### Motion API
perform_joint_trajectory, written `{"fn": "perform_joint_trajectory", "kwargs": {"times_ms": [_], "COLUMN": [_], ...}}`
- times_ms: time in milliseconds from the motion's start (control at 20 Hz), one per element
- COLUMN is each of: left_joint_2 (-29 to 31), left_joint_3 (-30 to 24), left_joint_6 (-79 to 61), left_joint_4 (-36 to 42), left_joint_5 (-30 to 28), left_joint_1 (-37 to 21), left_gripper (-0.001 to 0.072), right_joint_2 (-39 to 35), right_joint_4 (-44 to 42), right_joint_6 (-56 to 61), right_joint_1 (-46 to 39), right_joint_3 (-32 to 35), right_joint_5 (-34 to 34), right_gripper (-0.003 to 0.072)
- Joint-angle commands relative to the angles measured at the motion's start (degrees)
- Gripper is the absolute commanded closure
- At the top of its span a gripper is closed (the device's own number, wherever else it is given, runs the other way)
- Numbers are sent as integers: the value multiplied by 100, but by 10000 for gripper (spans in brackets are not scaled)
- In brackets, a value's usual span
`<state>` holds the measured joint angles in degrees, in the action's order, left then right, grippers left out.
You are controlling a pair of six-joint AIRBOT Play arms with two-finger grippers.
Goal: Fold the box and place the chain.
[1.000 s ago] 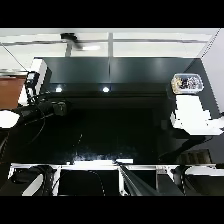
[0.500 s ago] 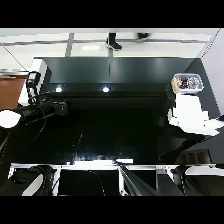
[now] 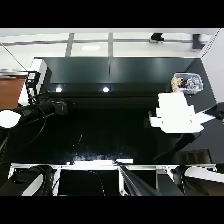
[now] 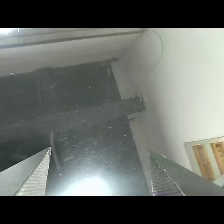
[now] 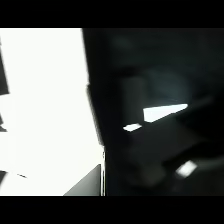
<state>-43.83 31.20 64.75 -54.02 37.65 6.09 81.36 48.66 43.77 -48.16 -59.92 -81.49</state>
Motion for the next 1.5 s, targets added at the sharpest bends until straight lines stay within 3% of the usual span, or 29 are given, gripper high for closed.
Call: {"fn": "perform_joint_trajectory", "kwargs": {"times_ms": [0,150,300,450,650,850,1050,1300,1450], "left_joint_2": [-39,-155,-391,-782,-1733,-3136,-4120,-5254,-5657], "left_joint_3": [7,7,7,7,254,1182,1751,2269,2603], "left_joint_6": [0,24,22,17,-258,-800,-966,-2680,-2975], "left_joint_4": [240,422,684,1226,2422,2472,2492,3899,3571], "left_joint_5": [111,201,192,149,404,1585,1952,3532,4450], "left_joint_1": [15,105,337,643,737,737,691,702,702], "left_gripper": [0,0,0,0,0,0,0,0,20], "right_joint_2": [-481,-1255,-2310,-3145,-3357,-3357,-3357,-3357,-3357], "right_joint_4": [-1154,-1403,-1779,-2531,-2820,-2828,-2833,-2828,-2826], "right_joint_6": [-118,195,227,160,160,162,164,162,162], "right_joint_1": [658,1436,2417,3558,4839,5316,5399,5399,5399], "right_joint_3": [586,1381,2588,3508,3840,3840,3840,3840,3840], "right_joint_5": [57,1040,2090,2997,3923,4017,4013,3910,3910], "right_gripper": [664,664,664,663,664,663,663,663,663]}}
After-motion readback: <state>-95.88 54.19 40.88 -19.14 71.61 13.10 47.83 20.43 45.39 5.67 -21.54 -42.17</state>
